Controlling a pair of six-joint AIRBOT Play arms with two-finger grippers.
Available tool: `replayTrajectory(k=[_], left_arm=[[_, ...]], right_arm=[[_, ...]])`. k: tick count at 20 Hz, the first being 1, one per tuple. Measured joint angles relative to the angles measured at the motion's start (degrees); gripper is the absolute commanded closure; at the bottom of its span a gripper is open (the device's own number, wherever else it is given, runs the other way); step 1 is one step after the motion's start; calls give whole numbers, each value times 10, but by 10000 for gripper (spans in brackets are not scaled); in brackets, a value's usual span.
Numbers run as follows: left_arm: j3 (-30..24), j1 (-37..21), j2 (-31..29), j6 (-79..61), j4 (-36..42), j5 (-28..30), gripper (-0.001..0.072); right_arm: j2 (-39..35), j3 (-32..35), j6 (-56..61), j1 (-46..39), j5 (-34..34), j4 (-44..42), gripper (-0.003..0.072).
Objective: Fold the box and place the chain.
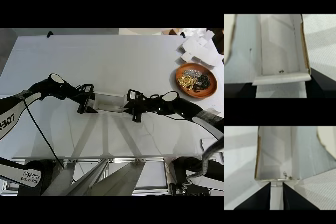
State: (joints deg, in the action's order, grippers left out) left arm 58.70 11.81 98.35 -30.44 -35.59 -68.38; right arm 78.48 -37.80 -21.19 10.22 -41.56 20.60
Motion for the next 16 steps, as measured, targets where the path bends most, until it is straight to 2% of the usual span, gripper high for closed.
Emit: replayTrajectory(k=[1,4,5,7,8,10,11,13,14,16], left_arm=[[0,0,0,0,0,0,502],[0,0,0,0,0,0,502],[0,0,0,0,0,0,502],[0,0,0,0,0,0,502],[0,0,0,0,0,0,502],[0,0,0,0,0,0,502],[0,0,0,0,0,0,502],[0,0,0,0,0,0,502],[0,0,0,0,0,0,502],[0,0,0,0,0,0,502]], right_arm=[[0,0,-1,3,8,-9,593],[0,0,-4,19,34,-23,585],[0,0,-6,24,40,-26,526],[0,0,-12,35,46,-30,248],[0,0,-13,39,49,-31,208],[0,0,-15,43,55,-33,222],[0,0,-16,44,56,-33,268],[-1,0,-17,46,60,-33,496],[-4,0,-17,47,60,-33,546],[-17,0,-17,47,60,-30,585]])
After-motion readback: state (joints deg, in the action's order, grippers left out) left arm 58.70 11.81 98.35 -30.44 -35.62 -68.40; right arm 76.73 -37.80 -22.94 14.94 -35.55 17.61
